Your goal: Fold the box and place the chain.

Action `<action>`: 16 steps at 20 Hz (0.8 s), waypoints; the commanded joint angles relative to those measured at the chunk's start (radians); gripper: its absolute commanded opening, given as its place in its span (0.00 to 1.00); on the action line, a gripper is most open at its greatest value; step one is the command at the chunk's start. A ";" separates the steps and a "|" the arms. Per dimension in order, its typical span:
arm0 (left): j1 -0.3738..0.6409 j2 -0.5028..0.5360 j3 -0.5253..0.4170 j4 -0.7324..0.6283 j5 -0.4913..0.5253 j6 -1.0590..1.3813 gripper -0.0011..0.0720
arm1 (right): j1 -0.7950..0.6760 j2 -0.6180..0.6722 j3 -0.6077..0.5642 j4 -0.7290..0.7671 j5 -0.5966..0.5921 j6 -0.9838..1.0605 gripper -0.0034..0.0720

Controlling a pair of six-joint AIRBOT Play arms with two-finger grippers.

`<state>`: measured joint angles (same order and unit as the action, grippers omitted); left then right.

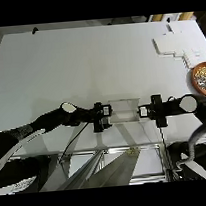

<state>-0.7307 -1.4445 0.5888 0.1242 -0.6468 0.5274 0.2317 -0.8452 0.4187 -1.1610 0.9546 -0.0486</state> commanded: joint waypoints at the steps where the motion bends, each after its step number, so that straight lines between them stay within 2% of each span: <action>1: 0.000 0.000 0.000 0.001 0.000 0.000 0.29 | 0.001 -0.052 -0.020 0.150 -0.040 -0.171 0.25; 5: 0.000 0.000 0.000 0.001 0.000 0.000 0.29 | 0.001 -0.084 -0.020 0.252 -0.077 -0.206 0.25; 14: 0.000 0.000 0.000 0.001 0.000 0.000 0.29 | 0.001 -0.187 -0.032 0.491 -0.032 -0.257 0.26; 16: 0.000 0.000 0.000 0.001 0.000 0.000 0.29 | 0.001 -0.196 -0.032 0.489 -0.031 -0.256 0.45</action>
<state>-0.7307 -1.4445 0.5880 0.1268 -0.6453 0.5274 0.2317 -1.0164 0.3878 -0.7166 0.9127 -0.2932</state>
